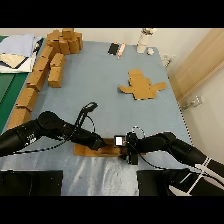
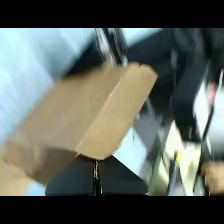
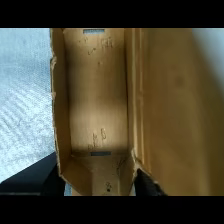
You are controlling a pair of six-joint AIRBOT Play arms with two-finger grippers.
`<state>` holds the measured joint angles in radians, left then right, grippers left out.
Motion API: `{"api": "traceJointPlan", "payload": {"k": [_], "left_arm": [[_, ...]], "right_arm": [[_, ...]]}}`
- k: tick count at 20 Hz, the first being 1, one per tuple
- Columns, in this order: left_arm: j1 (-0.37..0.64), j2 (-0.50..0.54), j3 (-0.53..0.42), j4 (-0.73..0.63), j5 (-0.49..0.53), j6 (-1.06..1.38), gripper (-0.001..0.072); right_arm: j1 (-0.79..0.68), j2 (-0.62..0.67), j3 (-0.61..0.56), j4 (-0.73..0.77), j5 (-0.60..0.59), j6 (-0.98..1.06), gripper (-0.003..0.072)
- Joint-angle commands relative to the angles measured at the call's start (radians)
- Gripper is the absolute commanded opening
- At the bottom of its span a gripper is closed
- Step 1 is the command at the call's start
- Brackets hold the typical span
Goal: Fold the box.
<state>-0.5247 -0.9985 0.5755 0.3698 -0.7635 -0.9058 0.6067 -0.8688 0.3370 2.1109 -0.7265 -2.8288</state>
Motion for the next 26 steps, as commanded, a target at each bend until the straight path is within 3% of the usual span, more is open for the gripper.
{"api": "traceJointPlan", "payload": {"k": [1, 7, 10, 13, 17, 21, 26], "left_arm": [[0.000, -0.029, 0.000, -0.071, 0.174, -0.005, 0.0011], [0.001, -0.192, 0.018, -0.070, 0.218, -0.004, 0.0010], [0.001, -0.237, 0.041, -0.063, 0.199, -0.032, 0.0010], [0.001, -0.268, 0.064, 0.028, 0.150, -0.109, 0.0009], [0.001, -0.277, 0.068, 0.111, 0.137, -0.188, 0.0009], [0.015, -0.313, 0.075, 0.101, 0.107, -0.183, 0.0010], [0.100, -0.193, 0.118, 0.094, -0.001, -0.059, 0.0010]], "right_arm": [[0.000, -0.003, 0.000, -0.001, -0.002, 0.001, 0.0509], [0.000, -0.003, 0.000, -0.001, -0.015, 0.001, 0.0508], [0.000, -0.003, 0.000, -0.001, -0.016, 0.001, 0.0509], [0.000, -0.003, 0.000, -0.006, -0.016, 0.001, 0.0508], [0.000, -0.003, 0.000, -0.010, -0.016, 0.001, 0.0508], [0.000, -0.003, 0.000, -0.013, -0.016, 0.001, 0.0508], [0.000, -0.003, 0.000, -0.013, -0.016, 0.001, 0.0508]]}}
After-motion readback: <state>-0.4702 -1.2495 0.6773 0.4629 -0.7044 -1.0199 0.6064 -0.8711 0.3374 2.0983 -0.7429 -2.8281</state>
